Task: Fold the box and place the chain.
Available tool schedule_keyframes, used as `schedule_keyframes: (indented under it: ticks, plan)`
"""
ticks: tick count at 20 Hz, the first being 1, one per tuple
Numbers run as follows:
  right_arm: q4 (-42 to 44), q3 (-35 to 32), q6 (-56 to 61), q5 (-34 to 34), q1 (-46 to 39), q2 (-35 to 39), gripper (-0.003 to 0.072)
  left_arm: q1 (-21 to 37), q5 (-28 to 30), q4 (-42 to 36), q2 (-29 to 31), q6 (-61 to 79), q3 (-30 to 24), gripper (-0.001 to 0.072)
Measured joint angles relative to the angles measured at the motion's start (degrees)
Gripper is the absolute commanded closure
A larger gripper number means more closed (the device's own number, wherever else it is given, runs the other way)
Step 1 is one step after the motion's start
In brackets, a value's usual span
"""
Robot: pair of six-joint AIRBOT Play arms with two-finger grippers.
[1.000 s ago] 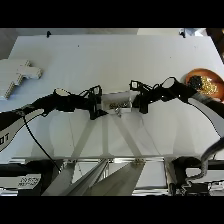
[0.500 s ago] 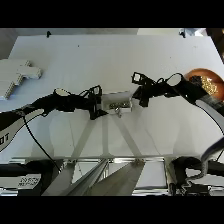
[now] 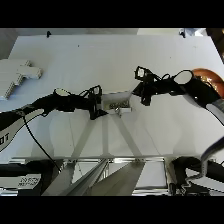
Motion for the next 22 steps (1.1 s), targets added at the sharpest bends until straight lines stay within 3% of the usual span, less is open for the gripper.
schedule_keyframes:
  ticks: [6,10,11,12,13,22]
  plan:
    - [-0.2,0.0,4.4,9.6,0.7,1.7,0.0675,0.0,0.0,0.0,0.0,0.0,0.0,0.0336]
    - [-0.3,0.0,6.3,9.2,3.2,1.0,0.0673,0.0,0.0,0.0,0.0,0.0,0.0,0.0336]
    - [-0.3,0.0,7.2,8.3,4.2,0.6,0.0606,0.0,0.0,0.0,0.0,0.0,0.0,0.0336]
    - [-0.3,0.0,8.4,7.2,5.1,0.3,0.0485,0.0,0.0,0.0,0.0,0.0,0.0,0.0336]
    - [-0.2,0.0,10.0,5.8,5.9,0.0,0.0437,0.0,0.0,0.0,0.0,0.0,0.0,0.0336]
    - [-2.1,0.0,26.3,2.0,11.0,4.1,0.0428,0.0,0.0,0.0,0.0,0.0,0.0,0.0336]
